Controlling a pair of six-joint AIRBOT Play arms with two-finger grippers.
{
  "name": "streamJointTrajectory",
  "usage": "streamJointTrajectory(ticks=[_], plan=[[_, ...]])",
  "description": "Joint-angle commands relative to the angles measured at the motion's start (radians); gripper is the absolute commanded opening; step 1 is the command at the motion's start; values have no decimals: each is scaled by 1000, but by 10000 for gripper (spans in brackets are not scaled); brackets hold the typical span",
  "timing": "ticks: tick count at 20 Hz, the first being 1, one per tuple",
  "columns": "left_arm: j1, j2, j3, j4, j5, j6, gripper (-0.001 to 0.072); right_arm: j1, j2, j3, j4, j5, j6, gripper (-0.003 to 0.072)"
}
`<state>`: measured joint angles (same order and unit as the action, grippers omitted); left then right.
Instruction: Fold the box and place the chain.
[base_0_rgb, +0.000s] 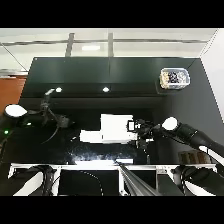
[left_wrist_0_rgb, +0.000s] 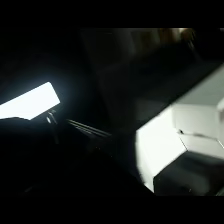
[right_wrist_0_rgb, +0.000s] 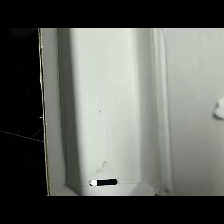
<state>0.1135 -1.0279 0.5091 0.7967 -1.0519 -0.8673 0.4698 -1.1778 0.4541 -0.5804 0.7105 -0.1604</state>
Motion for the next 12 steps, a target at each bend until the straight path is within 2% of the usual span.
streamJointTrajectory(ticks=[1, 3, 6, 12], plan=[[237, -31, -78, -4, -63, -340, 29, 0, 0, 0, 0, 0, 0, 429], [252, -60, -151, -87, -88, -337, 29, 0, 0, 0, 0, 0, 0, 429], [179, -68, -238, -267, -112, -135, 29, 0, 0, 0, 0, 0, 0, 429], [-72, -90, -251, -325, 52, -199, 28, 0, 0, 0, 0, 0, 0, 429]])
